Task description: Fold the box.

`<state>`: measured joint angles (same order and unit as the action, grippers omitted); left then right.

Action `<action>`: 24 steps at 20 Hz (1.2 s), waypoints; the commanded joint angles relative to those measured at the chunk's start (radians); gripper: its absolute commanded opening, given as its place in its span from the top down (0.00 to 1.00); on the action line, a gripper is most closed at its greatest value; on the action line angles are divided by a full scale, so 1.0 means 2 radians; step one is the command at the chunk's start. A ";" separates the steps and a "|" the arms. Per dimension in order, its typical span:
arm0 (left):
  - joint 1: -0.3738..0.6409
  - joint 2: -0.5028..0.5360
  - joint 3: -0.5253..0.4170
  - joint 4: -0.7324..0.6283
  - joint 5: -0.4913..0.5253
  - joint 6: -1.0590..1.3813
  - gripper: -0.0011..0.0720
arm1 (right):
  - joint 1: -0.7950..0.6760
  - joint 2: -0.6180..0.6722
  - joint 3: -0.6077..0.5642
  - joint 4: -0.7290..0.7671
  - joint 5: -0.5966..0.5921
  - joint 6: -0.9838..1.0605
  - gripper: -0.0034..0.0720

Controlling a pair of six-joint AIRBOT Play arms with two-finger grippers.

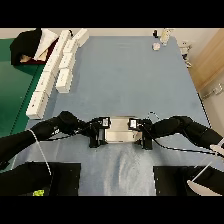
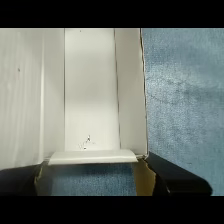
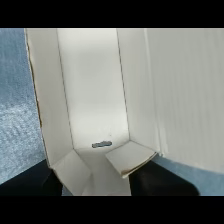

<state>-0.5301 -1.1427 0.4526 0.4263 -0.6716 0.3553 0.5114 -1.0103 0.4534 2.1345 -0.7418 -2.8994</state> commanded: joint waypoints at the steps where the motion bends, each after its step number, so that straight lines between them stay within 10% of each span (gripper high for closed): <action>1: 0.000 -0.003 0.000 -0.001 0.006 0.000 0.03 | 0.000 0.000 0.000 0.000 0.000 0.000 0.24; 9: 0.000 -0.003 0.000 -0.006 0.009 0.000 0.03 | 0.000 0.000 0.000 0.000 0.000 0.000 0.24; 12: -0.001 -0.008 0.001 -0.007 0.007 0.003 0.34 | 0.000 0.000 0.000 0.000 0.000 0.000 0.24; 24: -0.001 -0.008 0.001 -0.007 0.007 0.002 0.34 | 0.000 0.000 0.000 0.000 0.000 0.000 0.24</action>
<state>-0.5320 -1.1572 0.4541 0.4114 -0.6559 0.3614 0.5114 -1.0103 0.4534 2.1342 -0.7418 -2.8990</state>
